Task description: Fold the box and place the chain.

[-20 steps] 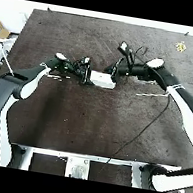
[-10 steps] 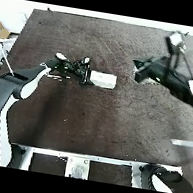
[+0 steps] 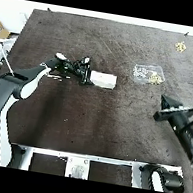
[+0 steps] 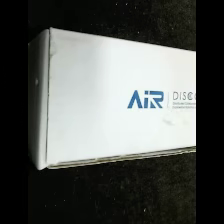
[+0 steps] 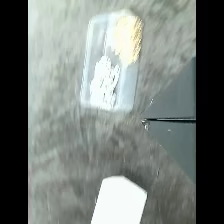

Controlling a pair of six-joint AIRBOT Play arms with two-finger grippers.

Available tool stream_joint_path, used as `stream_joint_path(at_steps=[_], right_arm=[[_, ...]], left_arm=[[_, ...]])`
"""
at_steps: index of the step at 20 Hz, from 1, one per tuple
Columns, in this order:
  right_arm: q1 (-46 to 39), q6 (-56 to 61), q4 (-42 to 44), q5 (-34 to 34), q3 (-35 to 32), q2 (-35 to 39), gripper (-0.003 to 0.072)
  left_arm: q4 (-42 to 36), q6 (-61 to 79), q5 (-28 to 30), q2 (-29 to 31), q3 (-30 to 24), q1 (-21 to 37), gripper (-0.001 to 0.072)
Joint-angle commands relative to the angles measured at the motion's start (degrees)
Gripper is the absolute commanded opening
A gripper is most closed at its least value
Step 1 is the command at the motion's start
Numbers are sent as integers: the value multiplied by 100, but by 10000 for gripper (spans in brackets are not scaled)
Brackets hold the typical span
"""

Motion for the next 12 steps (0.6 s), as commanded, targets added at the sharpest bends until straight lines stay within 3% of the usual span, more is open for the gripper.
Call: stream_joint_path(at_steps=[1, 8, 9, 10, 12], right_arm=[[-138, 63, -20, -407, -911, 1086, 4], [-138, 63, -20, -404, -1047, 1141, 4], [-138, 63, -17, -404, -1047, 1141, 4], [-138, 63, -20, -404, -1047, 1141, 4], [-138, 63, -20, -407, -1047, 1141, 4]], left_arm=[[2, -2, -4, 2, 2, -2, 275], [-42, 17, -68, 2, 2, -7, 271], [-85, -42, -59, 9, 4, -7, 72], [-195, -81, -94, 48, 4, 11, 12], [-660, -308, -76, 264, 4, 118, 12]])
